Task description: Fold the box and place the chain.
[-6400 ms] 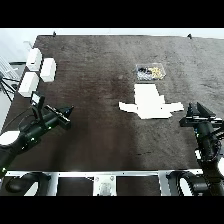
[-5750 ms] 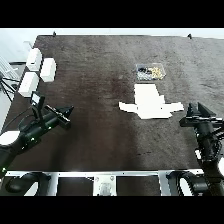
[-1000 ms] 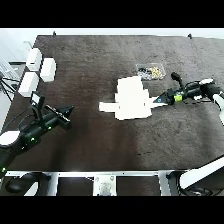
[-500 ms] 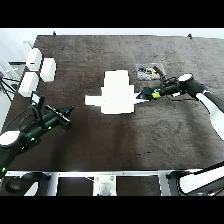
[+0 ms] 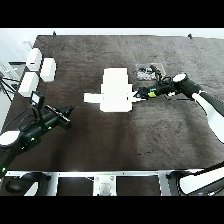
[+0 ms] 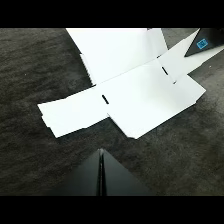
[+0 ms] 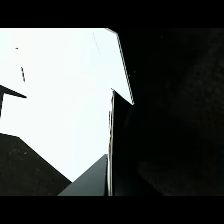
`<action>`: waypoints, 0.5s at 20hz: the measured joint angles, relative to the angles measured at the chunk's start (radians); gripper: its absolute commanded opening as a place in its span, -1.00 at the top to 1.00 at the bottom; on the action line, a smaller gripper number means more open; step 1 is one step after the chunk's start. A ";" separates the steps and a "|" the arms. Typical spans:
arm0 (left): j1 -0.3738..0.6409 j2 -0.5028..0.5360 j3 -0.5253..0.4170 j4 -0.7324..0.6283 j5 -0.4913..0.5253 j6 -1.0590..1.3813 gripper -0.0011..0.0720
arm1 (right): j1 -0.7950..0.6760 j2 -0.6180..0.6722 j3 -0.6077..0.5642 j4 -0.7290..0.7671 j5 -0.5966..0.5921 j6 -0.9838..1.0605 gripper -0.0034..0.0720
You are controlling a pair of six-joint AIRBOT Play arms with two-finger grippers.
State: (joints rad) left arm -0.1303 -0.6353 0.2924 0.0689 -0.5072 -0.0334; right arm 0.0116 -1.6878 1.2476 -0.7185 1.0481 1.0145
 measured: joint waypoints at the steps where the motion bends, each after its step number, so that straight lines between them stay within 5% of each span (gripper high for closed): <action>1: 0.000 0.000 0.000 0.000 0.009 0.000 0.91 | 0.004 0.000 0.000 -0.003 -0.002 -0.004 0.89; 10: 0.000 0.000 0.000 -0.002 0.050 0.000 0.91 | 0.030 0.000 0.000 -0.028 -0.010 -0.014 0.89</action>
